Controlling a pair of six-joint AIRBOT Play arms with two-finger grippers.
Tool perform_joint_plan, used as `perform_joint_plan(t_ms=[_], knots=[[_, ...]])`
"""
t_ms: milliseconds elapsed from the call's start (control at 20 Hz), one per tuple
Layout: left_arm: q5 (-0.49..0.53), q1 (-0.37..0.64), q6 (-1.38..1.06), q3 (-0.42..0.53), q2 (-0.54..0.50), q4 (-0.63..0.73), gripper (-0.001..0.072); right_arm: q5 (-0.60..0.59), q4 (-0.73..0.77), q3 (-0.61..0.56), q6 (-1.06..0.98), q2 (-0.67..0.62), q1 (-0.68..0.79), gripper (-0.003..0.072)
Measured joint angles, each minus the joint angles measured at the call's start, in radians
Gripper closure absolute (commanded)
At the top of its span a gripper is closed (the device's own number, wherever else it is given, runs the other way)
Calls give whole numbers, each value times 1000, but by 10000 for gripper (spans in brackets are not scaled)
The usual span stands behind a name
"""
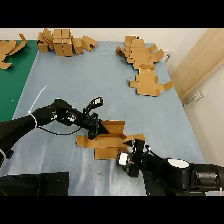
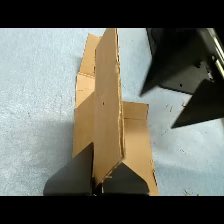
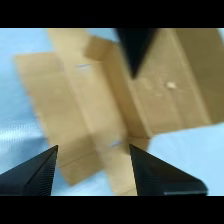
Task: Fold the box.
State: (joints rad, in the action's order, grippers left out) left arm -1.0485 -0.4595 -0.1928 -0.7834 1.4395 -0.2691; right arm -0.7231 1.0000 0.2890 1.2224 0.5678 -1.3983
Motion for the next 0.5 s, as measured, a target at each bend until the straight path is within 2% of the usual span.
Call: perform_joint_plan(t_ms=[100,200,500], knots=[[0,0,0,0,0,0,696,1,90,-10,107,-2,-29,-25],[0,0,0,0,0,0,696,11,114,-21,164,11,-43,-25],[0,0,0,0,0,0,696,58,-63,-31,88,108,-57,-25]])
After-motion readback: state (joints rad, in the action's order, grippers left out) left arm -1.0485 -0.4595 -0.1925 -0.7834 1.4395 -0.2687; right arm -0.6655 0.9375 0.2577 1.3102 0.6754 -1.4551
